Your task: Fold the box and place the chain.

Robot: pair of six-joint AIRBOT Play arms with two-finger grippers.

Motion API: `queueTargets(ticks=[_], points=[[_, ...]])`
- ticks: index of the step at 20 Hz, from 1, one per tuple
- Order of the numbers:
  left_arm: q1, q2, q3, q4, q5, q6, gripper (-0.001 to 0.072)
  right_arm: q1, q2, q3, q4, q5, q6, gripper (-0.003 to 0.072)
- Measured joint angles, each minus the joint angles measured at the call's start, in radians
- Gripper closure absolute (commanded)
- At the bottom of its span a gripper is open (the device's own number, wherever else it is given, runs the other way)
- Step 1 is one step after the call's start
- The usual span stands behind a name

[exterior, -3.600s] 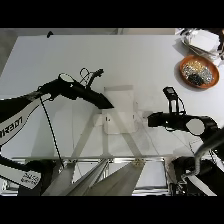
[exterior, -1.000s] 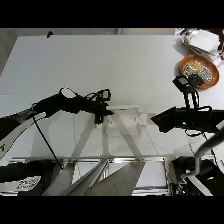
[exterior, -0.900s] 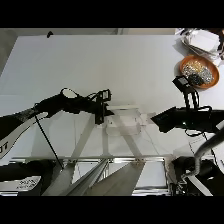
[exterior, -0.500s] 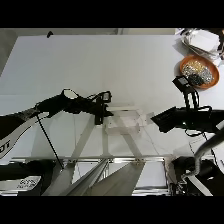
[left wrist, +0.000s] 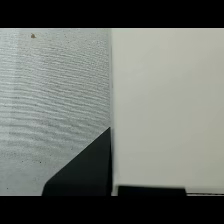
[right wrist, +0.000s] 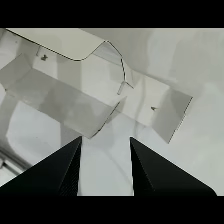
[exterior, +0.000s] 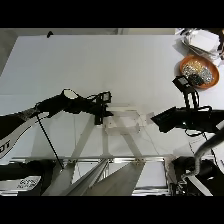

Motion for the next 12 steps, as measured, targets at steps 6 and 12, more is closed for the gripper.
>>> queueTargets(ticks=[6, 12], points=[[0.0, 0.0, 0.0, 0.003, 0.0, -0.006, 0.07, 0.0, -0.015, -0.003, -0.002, -0.023, -0.143, 0.0346], [0.0, 0.0, 0.0, 0.003, 0.0, -0.007, 0.07, 0.0, -0.13, -0.034, 0.057, -0.001, -0.671, -0.0009]])
